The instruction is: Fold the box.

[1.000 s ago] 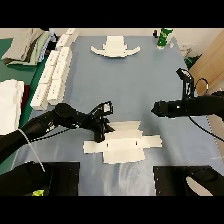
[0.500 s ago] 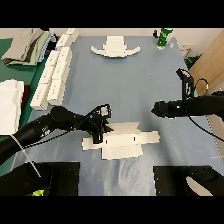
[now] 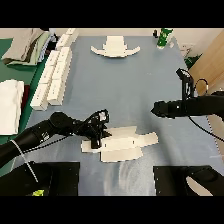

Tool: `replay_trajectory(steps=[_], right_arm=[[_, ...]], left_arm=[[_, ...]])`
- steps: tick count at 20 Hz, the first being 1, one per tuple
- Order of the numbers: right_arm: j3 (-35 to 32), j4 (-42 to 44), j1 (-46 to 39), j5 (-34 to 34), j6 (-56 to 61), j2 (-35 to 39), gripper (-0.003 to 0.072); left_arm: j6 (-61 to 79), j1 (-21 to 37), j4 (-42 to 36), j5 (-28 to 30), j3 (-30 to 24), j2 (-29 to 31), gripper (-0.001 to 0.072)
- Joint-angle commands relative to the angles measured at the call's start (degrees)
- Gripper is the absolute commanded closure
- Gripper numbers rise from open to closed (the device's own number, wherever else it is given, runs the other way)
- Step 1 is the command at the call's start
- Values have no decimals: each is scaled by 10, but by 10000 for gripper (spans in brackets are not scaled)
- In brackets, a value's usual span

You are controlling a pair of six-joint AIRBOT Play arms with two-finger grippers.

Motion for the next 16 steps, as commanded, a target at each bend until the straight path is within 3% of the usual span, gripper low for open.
replay_trajectory(steps=[1, 9, 10, 11, 13, 16], right_arm=[[0, 8, 0, -3, 0, 0, 426], [0, 9, 0, -41, -1, 0, 427], [0, 9, 0, -57, -2, 0, 477], [0, 11, 1, -76, -7, 0, 638], [0, 28, 6, -134, -31, 0, 682], [-16, 47, 81, -200, -44, 17, 682]], left_arm=[[-15, 0, 4, -18, -4, -1, 695], [-14, 0, 3, -13, -4, -1, 696], [-14, 0, 3, -13, -4, 0, 695], [-14, 0, 3, -14, -4, 0, 695], [-14, 0, 3, -14, -4, 0, 695], [-14, 0, 4, -14, -4, 0, 695]])
